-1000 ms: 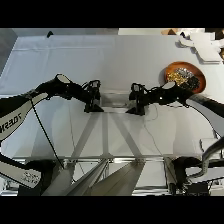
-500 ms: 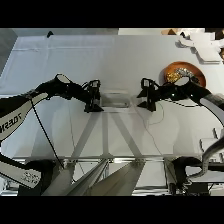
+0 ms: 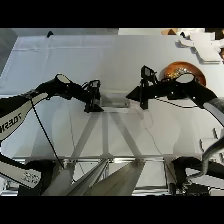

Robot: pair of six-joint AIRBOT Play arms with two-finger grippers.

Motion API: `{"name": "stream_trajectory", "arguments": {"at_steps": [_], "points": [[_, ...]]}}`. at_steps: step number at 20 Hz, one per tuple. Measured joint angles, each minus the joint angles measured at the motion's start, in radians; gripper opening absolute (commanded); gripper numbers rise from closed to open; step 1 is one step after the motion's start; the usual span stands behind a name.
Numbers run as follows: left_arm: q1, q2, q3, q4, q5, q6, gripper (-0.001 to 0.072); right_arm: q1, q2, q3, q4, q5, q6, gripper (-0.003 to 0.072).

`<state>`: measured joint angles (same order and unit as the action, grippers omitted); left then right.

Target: Fold the box and place the chain.

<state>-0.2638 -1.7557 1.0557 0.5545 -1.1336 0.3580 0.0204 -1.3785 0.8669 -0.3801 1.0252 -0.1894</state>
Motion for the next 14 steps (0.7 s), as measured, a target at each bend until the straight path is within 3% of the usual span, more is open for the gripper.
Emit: {"name": "stream_trajectory", "arguments": {"at_steps": [5, 7, 14], "points": [[0.0, 0.0, 0.0, 0.0, 0.0, 0.0, 0.0257, 0.048, -0.01, 0.0, 0.232, -0.283, 0.044, 0.0005], [0.0, 0.0, 0.0, 0.0, 0.0, 0.0, 0.0257, 0.054, -0.025, 0.0, 0.259, -0.364, 0.051, 0.0005], [0.0, 0.0, 0.0, 0.0, 0.0, 0.0, 0.0257, 0.06, -0.119, 0.0, 0.156, -0.42, 0.114, 0.0009]]}}
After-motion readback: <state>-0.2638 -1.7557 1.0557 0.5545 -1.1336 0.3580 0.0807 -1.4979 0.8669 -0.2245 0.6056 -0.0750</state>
